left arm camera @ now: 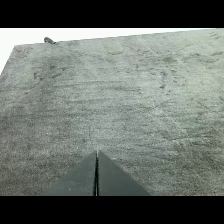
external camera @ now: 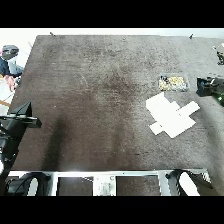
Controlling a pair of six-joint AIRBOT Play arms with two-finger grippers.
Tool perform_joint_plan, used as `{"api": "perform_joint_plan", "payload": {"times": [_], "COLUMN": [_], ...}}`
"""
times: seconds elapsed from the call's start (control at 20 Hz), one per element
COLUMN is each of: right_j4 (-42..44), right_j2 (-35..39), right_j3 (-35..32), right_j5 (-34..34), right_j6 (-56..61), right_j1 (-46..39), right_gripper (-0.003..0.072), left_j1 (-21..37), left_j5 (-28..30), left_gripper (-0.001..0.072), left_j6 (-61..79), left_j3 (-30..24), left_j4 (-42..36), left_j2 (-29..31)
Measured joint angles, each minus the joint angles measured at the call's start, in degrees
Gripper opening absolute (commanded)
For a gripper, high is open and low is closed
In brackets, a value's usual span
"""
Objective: Fold the box and place the chain.
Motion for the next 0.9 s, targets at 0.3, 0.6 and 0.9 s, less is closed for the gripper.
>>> {"api": "perform_joint_plan", "payload": {"times": [0.3, 0.6, 0.9], "right_j4": [-19.43, -31.01, -35.91], "right_j2": [-23.45, -44.19, -58.8], "right_j3": [22.8, 43.76, 55.58], "right_j5": [22.27, 38.62, 50.36], "right_j6": [6.29, 9.05, 9.53], "right_j1": [-8.59, -9.99, -10.19], "right_gripper": [0.0325, 0.0327, 0.0369], "left_j1": [0.0, 0.0, 0.0], "left_j5": [0.02, 0.02, 0.02], "left_gripper": [0.0011, 0.0011, 0.0011], "left_j6": [0.0, 0.0, 0.02], "left_j3": [0.0, 0.0, 0.0], "left_j4": [0.0, 0.0, 0.0], "left_j2": [0.02, 0.02, 0.02]}}
